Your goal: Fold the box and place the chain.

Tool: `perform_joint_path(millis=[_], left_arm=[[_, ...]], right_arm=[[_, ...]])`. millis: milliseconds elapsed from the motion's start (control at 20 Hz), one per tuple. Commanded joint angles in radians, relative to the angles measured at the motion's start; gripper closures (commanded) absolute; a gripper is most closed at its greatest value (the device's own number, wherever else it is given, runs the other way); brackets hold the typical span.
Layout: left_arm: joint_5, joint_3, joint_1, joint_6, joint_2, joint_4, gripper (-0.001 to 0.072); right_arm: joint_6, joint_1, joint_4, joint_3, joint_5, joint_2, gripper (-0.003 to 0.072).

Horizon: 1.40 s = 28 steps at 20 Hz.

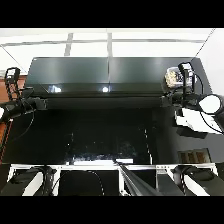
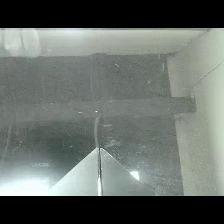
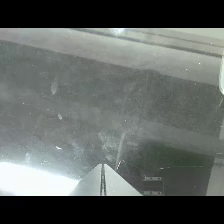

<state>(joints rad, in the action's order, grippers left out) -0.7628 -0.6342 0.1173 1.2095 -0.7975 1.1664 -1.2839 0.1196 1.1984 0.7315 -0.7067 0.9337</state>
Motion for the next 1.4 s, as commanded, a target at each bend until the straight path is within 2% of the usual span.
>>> perform_joint_path(millis=[0, 600, 900, 950, 1000, 1050, 1100, 1150, 1250, 1350], left_arm=[[0.000, 0.000, 0.000, 0.000, 0.000, 0.000, 0.0685], [0.001, 0.000, 0.000, 0.001, 0.000, -0.004, 0.0684], [0.006, 0.000, 0.000, 0.001, 0.000, -0.032, 0.0684], [0.008, 0.000, 0.000, 0.000, 0.000, -0.045, 0.0685], [0.019, 0.000, -0.001, 0.000, -0.001, -0.050, 0.0682], [0.038, 0.000, 0.000, 0.001, -0.004, -0.050, 0.0616], [0.039, 0.000, 0.000, 0.001, -0.005, -0.049, 0.0212], [0.042, 0.000, 0.000, 0.001, -0.006, -0.048, 0.0002], [0.045, 0.000, 0.000, -0.002, -0.006, -0.048, 0.0000], [0.045, 0.000, 0.000, -0.002, -0.006, -0.048, 0.0000]], right_arm=[[0.000, 0.001, 0.000, 0.001, 0.000, 0.001, 0.0669], [0.000, 0.001, -0.002, 0.001, 0.005, 0.001, 0.0670], [0.000, 0.001, -0.105, 0.000, 0.122, 0.008, 0.0668], [-0.003, 0.000, -0.073, 0.001, 0.142, 0.012, 0.0587], [-0.005, -0.004, -0.054, 0.001, 0.148, 0.018, 0.0115], [-0.011, -0.014, -0.018, 0.001, 0.146, 0.026, -0.0033], [-0.060, -0.040, 0.048, 0.002, 0.132, 0.032, -0.0033], [-0.185, -0.096, 0.179, 0.010, 0.107, 0.040, -0.0032], [-0.370, -0.306, 0.409, 0.065, 0.022, 0.078, -0.0029], [-0.360, -0.593, 0.452, 0.145, -0.009, 0.136, -0.0029]])
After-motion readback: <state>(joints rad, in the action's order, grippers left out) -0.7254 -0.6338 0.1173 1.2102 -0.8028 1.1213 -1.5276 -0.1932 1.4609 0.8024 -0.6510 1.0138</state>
